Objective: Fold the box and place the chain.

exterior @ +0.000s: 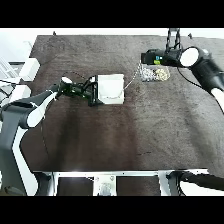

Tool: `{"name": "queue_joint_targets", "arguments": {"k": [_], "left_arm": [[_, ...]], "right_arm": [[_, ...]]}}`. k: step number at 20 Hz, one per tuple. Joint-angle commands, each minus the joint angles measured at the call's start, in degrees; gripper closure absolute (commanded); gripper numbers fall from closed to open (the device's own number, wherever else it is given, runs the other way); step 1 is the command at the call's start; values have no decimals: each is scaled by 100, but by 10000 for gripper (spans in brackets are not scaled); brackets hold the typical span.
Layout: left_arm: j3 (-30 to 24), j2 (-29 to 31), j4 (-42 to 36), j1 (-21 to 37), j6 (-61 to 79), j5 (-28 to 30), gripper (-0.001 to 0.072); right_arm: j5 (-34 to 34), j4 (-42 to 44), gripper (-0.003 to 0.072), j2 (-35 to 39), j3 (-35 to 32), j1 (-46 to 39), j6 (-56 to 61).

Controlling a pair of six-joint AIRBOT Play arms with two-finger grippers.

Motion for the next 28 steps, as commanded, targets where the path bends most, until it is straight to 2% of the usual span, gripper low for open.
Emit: {"name": "queue_joint_targets", "arguments": {"k": [1, 5, 8, 10, 14, 17, 25, 28], "left_arm": [[-2, 0, 2, 0, 0, -7, 182], [-2, 0, 2, 0, 0, -42, 181], [-2, 0, 2, 2, 0, -48, 181], [-2, 0, 2, 0, 0, -46, 181], [-2, 0, 2, 0, 0, -50, 181], [-2, 0, 2, 0, 0, -50, 181], [-2, 0, 2, 0, 0, -57, 181], [-2, 0, 2, 0, 0, -57, 181]], "right_arm": [[120, -1725, 683, 1016, 2, 890, 1182], [129, -3473, 683, 1419, 439, 2173, 2109], [87, -4046, 683, 1403, 748, 2721, 2465], [-197, -4044, 683, 1309, 780, 2872, 2627], [-238, -4024, 682, 890, 780, 2942, 2817], [160, -4024, 681, 621, 765, 2922, 2828], [149, -4019, 681, 254, -197, 2564, 4011], [-306, -3974, 681, 59, -678, 2564, 4518]]}}
